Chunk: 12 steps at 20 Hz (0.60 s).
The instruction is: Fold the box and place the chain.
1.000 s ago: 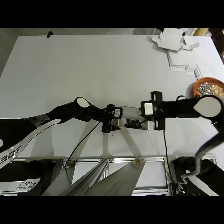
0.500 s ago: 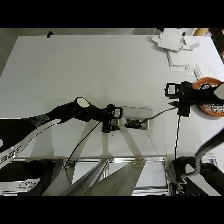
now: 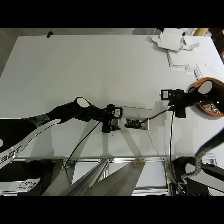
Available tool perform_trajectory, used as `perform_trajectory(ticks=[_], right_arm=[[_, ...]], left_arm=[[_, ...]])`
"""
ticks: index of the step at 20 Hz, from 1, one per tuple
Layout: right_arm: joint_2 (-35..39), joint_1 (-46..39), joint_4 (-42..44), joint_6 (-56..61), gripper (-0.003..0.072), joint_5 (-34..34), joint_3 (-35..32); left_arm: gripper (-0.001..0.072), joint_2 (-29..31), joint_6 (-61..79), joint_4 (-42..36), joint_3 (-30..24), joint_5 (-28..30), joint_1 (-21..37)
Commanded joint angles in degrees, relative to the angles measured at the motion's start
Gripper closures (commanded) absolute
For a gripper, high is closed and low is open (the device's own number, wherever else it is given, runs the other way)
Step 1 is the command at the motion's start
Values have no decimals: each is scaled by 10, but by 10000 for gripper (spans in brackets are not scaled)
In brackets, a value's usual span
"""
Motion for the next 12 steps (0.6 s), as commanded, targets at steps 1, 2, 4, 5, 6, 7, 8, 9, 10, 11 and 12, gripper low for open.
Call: perform_trajectory(ticks=[1,2,4,5,6,7,8,9,10,11,12], right_arm=[[-33,-1,-1,-24,459,-5,0],[-37,-1,-1,-24,459,-4,0],[-41,-1,-1,-24,461,0,0],[-41,-1,-1,-24,467,2,0],[-41,-1,-1,-24,476,2,0],[-41,-1,-2,-24,543,3,0],[-41,-1,-2,-24,605,7,0],[-41,0,-2,-24,661,16,0],[-38,0,-3,-24,665,26,0],[-30,0,-2,-23,664,36,0],[-16,1,-3,-22,664,47,0]], left_arm=[[206,0,0,0,0,0,0],[206,0,0,0,0,0,0],[206,0,0,0,0,0,0],[206,0,0,0,0,0,0],[206,0,0,0,0,0,0],[206,0,0,0,0,0,0],[206,0,0,0,0,0,0],[206,0,0,0,0,0,0],[206,0,0,0,0,0,0],[206,0,0,0,0,0,0],[206,0,0,0,0,0,0]])
